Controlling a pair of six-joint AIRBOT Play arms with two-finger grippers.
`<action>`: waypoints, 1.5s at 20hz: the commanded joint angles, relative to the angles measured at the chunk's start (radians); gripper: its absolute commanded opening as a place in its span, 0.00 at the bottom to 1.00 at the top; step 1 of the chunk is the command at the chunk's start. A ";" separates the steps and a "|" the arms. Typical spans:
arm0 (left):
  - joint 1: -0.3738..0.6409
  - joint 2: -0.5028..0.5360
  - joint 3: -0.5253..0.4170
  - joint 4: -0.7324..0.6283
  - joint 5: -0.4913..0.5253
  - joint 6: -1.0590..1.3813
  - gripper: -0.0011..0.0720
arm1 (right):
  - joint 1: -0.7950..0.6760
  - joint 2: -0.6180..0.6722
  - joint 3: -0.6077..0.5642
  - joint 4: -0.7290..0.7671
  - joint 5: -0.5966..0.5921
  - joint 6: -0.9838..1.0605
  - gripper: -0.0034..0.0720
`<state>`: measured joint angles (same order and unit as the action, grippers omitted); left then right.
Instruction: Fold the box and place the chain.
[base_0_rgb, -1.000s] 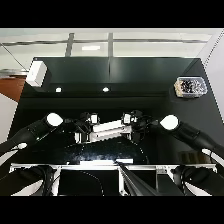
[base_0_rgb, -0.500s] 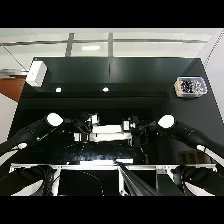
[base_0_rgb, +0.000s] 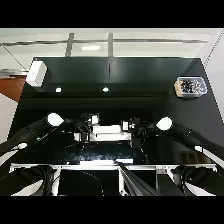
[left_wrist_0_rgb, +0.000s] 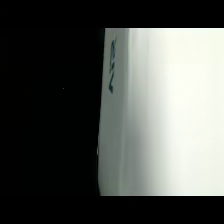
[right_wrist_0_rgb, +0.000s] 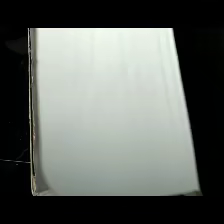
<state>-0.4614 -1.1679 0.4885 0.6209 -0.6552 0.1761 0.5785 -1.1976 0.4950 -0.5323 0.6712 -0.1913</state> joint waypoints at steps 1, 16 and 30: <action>0.000 0.001 0.001 0.000 0.001 0.000 0.06 | 0.019 -0.017 -0.005 -0.023 -0.045 0.050 0.98; 0.021 0.066 0.005 0.008 -0.001 -0.035 0.62 | 0.042 -0.019 -0.005 -0.052 -0.086 0.090 0.80; 0.227 0.543 -0.001 0.379 -0.523 -0.827 0.06 | 0.042 -0.019 -0.005 -0.052 -0.086 0.090 0.69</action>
